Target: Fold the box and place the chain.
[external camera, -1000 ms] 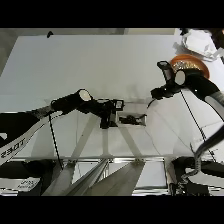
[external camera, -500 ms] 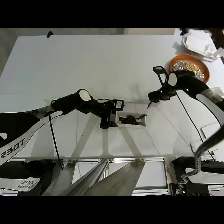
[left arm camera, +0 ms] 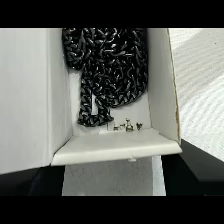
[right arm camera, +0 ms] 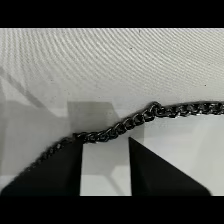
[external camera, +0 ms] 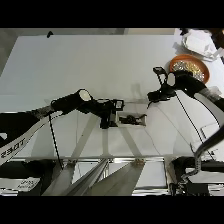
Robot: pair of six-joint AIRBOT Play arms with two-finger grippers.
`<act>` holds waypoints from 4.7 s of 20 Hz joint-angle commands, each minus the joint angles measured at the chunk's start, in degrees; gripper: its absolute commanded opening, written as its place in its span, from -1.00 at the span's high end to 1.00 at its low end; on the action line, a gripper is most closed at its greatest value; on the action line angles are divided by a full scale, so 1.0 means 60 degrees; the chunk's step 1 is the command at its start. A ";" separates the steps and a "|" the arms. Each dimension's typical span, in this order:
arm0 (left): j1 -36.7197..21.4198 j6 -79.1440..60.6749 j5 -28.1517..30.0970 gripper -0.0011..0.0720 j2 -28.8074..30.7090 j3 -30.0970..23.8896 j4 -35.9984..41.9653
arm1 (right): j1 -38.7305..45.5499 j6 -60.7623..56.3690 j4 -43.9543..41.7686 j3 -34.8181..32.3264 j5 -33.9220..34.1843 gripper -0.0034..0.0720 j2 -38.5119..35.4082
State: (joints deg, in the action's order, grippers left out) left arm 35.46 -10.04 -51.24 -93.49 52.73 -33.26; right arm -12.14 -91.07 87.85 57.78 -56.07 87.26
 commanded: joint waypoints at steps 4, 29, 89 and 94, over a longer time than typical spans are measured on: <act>-0.0004 0.0000 0.0000 0.04 0.0000 0.0004 -0.0004 | -0.0011 -0.0026 0.0000 -0.0007 -0.0018 0.87 0.0029; 0.0000 0.0000 0.0000 0.04 0.0000 0.0004 -0.0004 | -0.0011 0.2018 -0.4222 -0.0022 -0.4011 0.87 -0.7107; 0.0000 0.0000 0.0000 0.04 0.0000 0.0004 -0.0004 | 0.0073 1.0688 -0.7960 0.0189 -0.3526 0.87 -0.0933; 0.0000 0.0000 0.0000 0.04 0.0000 0.0004 0.0000 | -0.0514 1.1103 -0.7839 -0.0007 -0.3789 0.75 -0.1479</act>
State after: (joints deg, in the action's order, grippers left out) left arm 35.46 -10.02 -51.24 -93.49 52.73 -33.26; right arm -13.45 -27.09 41.06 58.54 -77.32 79.90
